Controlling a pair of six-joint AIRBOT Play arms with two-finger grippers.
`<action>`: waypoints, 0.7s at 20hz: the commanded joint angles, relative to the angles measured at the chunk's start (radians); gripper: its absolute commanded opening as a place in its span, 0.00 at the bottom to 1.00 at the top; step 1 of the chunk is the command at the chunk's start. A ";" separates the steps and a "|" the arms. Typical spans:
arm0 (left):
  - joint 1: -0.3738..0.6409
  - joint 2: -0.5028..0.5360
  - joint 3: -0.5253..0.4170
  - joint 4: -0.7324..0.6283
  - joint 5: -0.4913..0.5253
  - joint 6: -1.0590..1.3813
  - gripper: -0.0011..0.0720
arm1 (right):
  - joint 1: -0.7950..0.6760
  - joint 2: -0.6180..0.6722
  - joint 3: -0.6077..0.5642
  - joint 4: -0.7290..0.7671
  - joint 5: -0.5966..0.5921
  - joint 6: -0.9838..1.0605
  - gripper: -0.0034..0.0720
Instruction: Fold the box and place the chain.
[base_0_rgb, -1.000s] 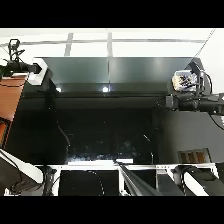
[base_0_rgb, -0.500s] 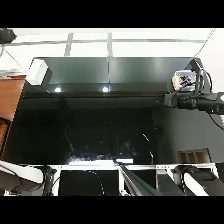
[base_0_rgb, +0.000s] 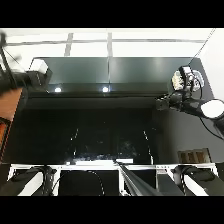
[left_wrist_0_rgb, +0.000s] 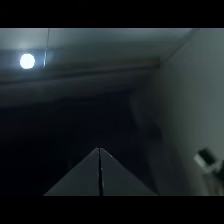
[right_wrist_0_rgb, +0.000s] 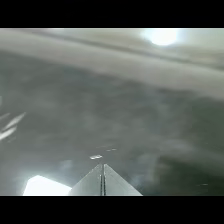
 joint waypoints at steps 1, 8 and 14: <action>-0.042 0.245 -0.325 0.019 0.144 0.016 0.05 | 0.007 0.000 -0.055 -0.103 -0.121 -0.005 0.07; -0.038 0.318 -0.365 0.014 0.107 0.015 0.05 | 0.007 0.000 -0.055 -0.103 -0.120 -0.005 0.07; -0.038 0.318 -0.365 0.014 0.107 0.015 0.05 | 0.007 0.000 -0.055 -0.103 -0.120 -0.005 0.07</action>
